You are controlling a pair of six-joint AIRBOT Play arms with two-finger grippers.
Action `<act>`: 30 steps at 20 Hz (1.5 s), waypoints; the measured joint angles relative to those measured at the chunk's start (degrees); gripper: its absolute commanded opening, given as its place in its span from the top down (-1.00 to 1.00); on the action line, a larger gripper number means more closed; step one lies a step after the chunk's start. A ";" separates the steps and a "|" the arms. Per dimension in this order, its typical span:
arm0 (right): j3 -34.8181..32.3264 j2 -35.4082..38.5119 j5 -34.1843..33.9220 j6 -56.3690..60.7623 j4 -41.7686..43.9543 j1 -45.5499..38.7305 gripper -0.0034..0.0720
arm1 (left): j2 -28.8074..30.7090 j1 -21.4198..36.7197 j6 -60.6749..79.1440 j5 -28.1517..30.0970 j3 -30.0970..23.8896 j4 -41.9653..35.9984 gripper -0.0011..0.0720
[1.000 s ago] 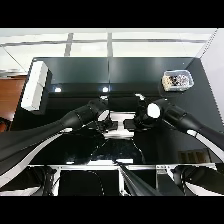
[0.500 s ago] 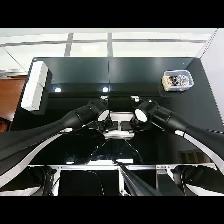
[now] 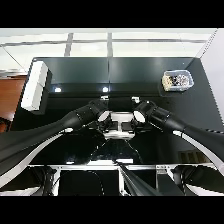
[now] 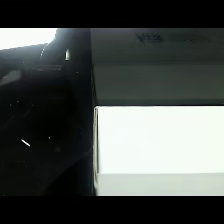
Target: Fold the box and place the chain.
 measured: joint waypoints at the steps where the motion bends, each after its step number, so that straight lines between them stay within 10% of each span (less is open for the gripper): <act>1: -0.04 -0.02 -0.13 0.09 0.02 0.00 0.49 | -0.02 0.00 0.00 -0.02 0.00 0.00 0.90; 2: 0.00 -0.02 -0.35 0.22 0.31 0.02 0.88 | 0.00 0.00 0.00 0.00 0.00 0.00 0.90; 10: 0.00 0.00 -0.90 0.79 0.07 0.00 0.85 | -0.02 0.00 -0.24 -0.02 0.00 -0.17 0.90; 12: 0.04 0.04 -0.94 0.42 -0.37 0.02 -0.17 | -0.02 0.00 0.24 -0.07 0.00 0.04 0.90; 21: 1.27 12.48 -0.61 -2.38 -3.87 -0.31 -0.22 | -0.02 0.00 0.00 -0.17 0.00 0.07 0.90; 27: 1.14 22.71 0.57 -3.93 -29.83 -9.68 -0.22 | -0.02 0.00 -0.02 -0.22 0.00 0.04 0.90; 28: 0.46 22.82 -2.27 -4.11 -32.94 -13.51 -0.78 | -0.02 0.00 -0.04 -0.22 0.00 0.04 0.90; 30: -0.81 21.40 -9.31 -3.96 -35.71 -21.66 -0.99 | -0.02 0.00 -0.07 -0.24 0.00 0.04 0.90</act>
